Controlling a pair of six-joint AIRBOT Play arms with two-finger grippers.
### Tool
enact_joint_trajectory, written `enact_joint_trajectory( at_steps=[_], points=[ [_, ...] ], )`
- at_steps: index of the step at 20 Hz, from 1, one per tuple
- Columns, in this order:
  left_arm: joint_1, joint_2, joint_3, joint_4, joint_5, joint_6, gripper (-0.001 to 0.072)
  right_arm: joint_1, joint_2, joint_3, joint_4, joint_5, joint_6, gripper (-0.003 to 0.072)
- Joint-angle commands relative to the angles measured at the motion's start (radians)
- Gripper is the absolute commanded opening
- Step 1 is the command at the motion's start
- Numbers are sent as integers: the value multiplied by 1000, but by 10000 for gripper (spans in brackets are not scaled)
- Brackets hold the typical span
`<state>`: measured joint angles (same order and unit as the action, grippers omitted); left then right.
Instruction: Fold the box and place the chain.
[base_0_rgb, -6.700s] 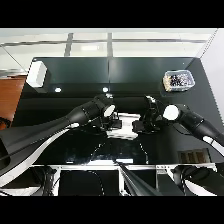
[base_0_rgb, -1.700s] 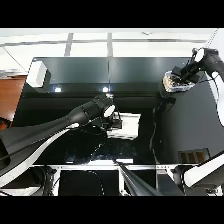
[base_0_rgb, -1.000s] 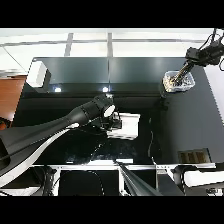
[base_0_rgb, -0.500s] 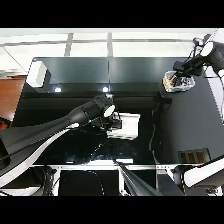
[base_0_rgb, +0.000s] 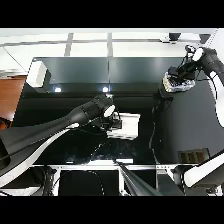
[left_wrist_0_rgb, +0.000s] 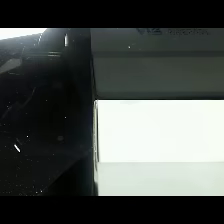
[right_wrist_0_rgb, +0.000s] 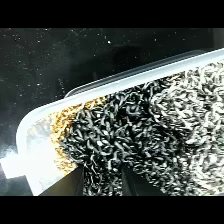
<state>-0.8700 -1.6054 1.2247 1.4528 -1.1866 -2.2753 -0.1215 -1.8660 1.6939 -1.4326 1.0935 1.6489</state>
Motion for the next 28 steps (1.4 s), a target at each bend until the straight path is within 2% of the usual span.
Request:
enact_joint_trajectory(
  at_steps=[1,3,4,5,6,7,8,10,13,16,28],
  points=[
    [0,0,0,0,0,0,29,-2,-5,0,-3,-19,0,277],
    [0,0,0,0,0,0,30,-3,-8,1,-4,-36,0,285],
    [0,0,0,0,0,0,29,-3,-8,1,-4,-50,0,487],
    [0,0,0,0,0,0,30,-3,-8,1,-4,-57,0,516],
    [0,0,0,0,1,0,29,-3,-8,0,-5,-61,0,411],
    [0,0,0,0,1,0,30,-3,-10,1,-4,-66,0,402],
    [0,0,0,0,1,0,30,-3,-11,1,-5,-67,0,242],
    [0,0,0,0,0,0,29,-3,-11,1,-5,-66,0,9],
    [1,0,0,0,0,0,29,-3,2,1,-13,-47,-1,13],
    [1,0,0,0,0,0,30,-3,76,1,-39,-44,-23,13],
    [0,0,0,0,4,0,29,-2,621,1,-42,-33,-102,13]
  ],
)
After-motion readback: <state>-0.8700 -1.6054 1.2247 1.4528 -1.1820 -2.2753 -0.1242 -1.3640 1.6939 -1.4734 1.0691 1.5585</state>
